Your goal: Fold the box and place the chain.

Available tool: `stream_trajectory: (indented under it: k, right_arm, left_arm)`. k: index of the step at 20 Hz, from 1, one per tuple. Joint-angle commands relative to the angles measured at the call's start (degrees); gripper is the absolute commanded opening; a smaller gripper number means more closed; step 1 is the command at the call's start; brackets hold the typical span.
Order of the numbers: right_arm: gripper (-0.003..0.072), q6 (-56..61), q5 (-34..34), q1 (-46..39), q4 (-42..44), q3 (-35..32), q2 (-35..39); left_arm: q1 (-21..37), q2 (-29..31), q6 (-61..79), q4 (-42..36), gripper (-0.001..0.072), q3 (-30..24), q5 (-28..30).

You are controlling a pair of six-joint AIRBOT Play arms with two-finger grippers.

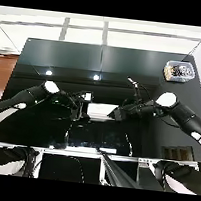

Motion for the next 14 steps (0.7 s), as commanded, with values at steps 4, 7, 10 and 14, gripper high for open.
stream_trajectory:
  k: [4,7,10,14]
  right_arm:
    - [0.0015,1.79,-6.75,-0.11,11.54,-2.38,-3.43]
    - [0.0015,2.14,-7.63,0.13,11.28,-2.38,-5.51]
    - [0.0015,3.41,-8.46,0.11,8.37,-2.38,-7.06]
    - [0.0015,5.84,-8.74,0.13,3.5,-2.38,-8.28]
  left_arm:
    - [0.0,-0.02,0.0,0.0,0.0375,0.04,0.04]
    - [0.0,-0.02,-0.02,0.0,0.0375,0.04,0.04]
    - [0.0,-0.02,0.0,0.0,0.0374,0.04,0.04]
    - [0.0,-0.02,0.0,0.0,0.0375,0.04,0.07]
